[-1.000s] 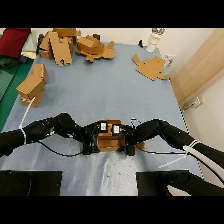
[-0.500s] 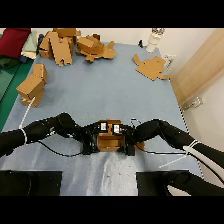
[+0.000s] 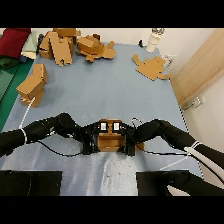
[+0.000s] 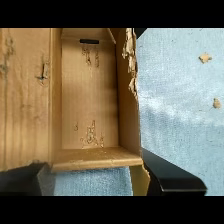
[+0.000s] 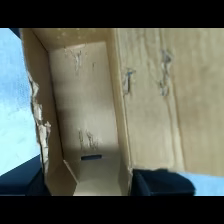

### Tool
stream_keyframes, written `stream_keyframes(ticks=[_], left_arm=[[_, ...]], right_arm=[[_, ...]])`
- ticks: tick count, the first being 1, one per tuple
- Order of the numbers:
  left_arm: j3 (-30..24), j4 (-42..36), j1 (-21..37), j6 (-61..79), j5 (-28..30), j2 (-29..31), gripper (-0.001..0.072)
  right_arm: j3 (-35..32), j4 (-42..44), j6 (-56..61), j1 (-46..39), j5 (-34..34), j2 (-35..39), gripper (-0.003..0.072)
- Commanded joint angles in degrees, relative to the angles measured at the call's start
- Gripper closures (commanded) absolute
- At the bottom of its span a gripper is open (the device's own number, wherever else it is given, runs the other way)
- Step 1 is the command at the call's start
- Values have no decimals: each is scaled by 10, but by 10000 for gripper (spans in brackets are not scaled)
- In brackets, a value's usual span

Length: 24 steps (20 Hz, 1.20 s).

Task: Fold the box.

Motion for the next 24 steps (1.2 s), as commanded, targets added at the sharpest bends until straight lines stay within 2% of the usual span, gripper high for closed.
stream_keyframes(ticks=[1, 8, 14, 19, 21, 24], left_arm=[[0, 0, 0, 0, 1, 0, 378], [0, 0, 0, 0, 1, 0, 378], [0, 0, 0, 0, 2, 0, 377], [0, 1, 0, 0, 2, 0, 377], [0, 1, 0, -1, 3, 0, 377], [0, 1, 0, -1, 2, 0, 377]], right_arm=[[0, -23, 27, 0, -6, 11, 82], [0, -86, 95, -2, -20, 52, 82], [0, -99, 106, -2, -44, 104, 82], [0, -162, 214, -2, -97, 142, 82], [0, -159, 246, -2, -109, 149, 83], [10, -111, 305, -2, -120, 150, 84]])
